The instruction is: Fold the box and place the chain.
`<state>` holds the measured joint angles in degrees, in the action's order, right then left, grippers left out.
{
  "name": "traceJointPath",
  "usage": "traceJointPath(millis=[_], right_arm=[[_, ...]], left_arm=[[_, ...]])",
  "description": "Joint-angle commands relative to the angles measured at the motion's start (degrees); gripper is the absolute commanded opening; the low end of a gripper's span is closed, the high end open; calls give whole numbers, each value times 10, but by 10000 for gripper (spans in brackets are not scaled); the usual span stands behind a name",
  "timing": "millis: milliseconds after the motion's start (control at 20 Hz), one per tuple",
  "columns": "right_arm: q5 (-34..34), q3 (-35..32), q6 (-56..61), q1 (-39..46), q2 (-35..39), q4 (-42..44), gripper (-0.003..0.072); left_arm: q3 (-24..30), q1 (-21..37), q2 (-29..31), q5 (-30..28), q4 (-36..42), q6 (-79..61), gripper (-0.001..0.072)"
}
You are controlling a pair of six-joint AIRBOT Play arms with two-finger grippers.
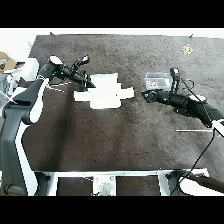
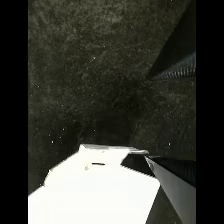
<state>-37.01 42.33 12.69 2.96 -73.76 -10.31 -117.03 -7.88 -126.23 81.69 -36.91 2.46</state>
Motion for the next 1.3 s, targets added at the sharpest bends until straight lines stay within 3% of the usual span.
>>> traceJointPath(millis=[0,350,650,700,750,900,1150,1250], right_arm=[[3,0,-46,-6,0,0,506],[15,0,-162,-21,0,1,505],[0,1,-287,-21,0,13,508],[-15,1,-316,-21,0,18,525],[-25,0,-342,-23,0,24,606],[-26,3,-415,-56,-9,30,606],[-65,89,-418,-123,-99,-52,608],[-78,131,-412,-139,-137,-114,681]], left_arm=[[2,-9,0,-19,-4,-30,9],[63,-13,0,-67,-19,-71,9],[63,-13,1,-71,-19,-75,10],[63,-13,1,-72,-19,-75,11],[63,-13,1,-71,-19,-75,11],[63,-13,1,-72,-16,-74,11],[63,-13,1,-73,-16,-74,12],[63,-13,1,-73,-16,-74,11]])
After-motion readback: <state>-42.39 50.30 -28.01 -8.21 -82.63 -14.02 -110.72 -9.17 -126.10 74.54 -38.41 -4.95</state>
